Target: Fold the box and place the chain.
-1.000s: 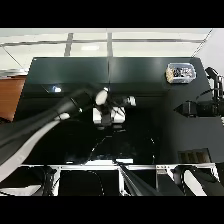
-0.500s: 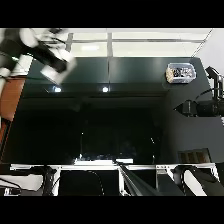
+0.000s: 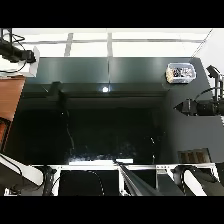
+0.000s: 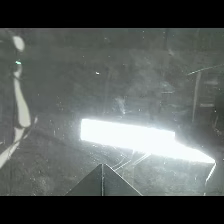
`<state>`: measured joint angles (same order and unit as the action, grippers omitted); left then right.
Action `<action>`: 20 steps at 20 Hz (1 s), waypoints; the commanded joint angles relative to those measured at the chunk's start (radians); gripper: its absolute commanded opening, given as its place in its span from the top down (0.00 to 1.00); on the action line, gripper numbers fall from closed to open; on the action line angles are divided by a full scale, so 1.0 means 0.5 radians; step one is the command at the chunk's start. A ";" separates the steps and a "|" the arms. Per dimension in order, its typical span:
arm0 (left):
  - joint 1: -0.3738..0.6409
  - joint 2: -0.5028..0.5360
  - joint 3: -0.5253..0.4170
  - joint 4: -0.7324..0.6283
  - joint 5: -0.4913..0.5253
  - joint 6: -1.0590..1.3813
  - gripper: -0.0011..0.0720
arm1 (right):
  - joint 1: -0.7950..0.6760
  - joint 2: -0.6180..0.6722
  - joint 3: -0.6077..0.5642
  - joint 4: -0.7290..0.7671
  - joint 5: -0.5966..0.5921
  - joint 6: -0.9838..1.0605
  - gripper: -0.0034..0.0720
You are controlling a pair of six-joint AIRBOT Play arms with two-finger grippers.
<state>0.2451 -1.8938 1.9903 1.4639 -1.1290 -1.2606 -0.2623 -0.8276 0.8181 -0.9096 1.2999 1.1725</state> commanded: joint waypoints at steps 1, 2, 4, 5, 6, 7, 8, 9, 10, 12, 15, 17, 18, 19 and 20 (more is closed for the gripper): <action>0.063 -0.197 0.032 -0.006 0.060 -0.001 0.58 | 0.002 0.001 0.002 0.001 -0.003 0.011 0.94; 0.065 -0.235 0.032 -0.005 0.068 0.000 0.58 | 0.002 0.001 0.002 0.001 -0.003 0.011 0.94; 0.069 -0.305 0.032 -0.005 0.081 0.002 0.58 | 0.002 0.001 0.002 0.001 -0.008 0.011 0.94; 0.072 -0.334 0.032 -0.005 0.088 0.007 0.58 | 0.002 0.001 0.002 0.000 -0.010 0.011 0.94; 0.072 -0.356 0.032 0.002 0.095 0.018 0.58 | 0.002 0.001 0.002 0.000 -0.012 0.011 0.94; 0.072 -0.376 0.032 0.021 0.092 0.074 0.58 | 0.002 0.001 0.002 0.000 -0.013 0.011 0.94; 0.069 -0.392 0.032 0.053 0.089 0.114 0.58 | 0.002 0.001 0.002 -0.001 -0.013 0.011 0.94; 0.069 -0.404 0.032 0.073 0.090 0.122 0.58 | 0.001 0.001 0.002 -0.002 -0.014 0.011 0.94; 0.069 -0.407 0.032 0.085 0.095 0.122 0.58 | 0.002 0.001 0.002 -0.002 -0.013 0.011 0.94; 0.070 -0.407 0.056 0.118 0.085 0.121 0.58 | 0.001 0.001 0.002 -0.002 -0.013 0.011 0.94; 0.066 -0.388 0.199 0.142 -0.008 0.101 0.01 | 0.002 0.000 0.002 -0.004 -0.016 0.011 0.94; 0.056 -0.327 0.252 0.138 -0.092 0.066 0.01 | 0.002 0.000 0.002 -0.002 -0.022 0.011 0.94; 0.054 -0.267 0.251 0.138 -0.132 0.040 0.01 | 0.002 0.000 0.002 -0.002 -0.021 0.011 0.94; 0.050 -0.203 0.251 0.138 -0.179 0.040 0.02 | 0.002 0.000 0.002 -0.001 -0.021 0.011 0.94; 0.048 -0.127 0.251 0.140 -0.233 0.040 0.02 | 0.002 0.000 0.002 -0.001 -0.021 0.011 0.94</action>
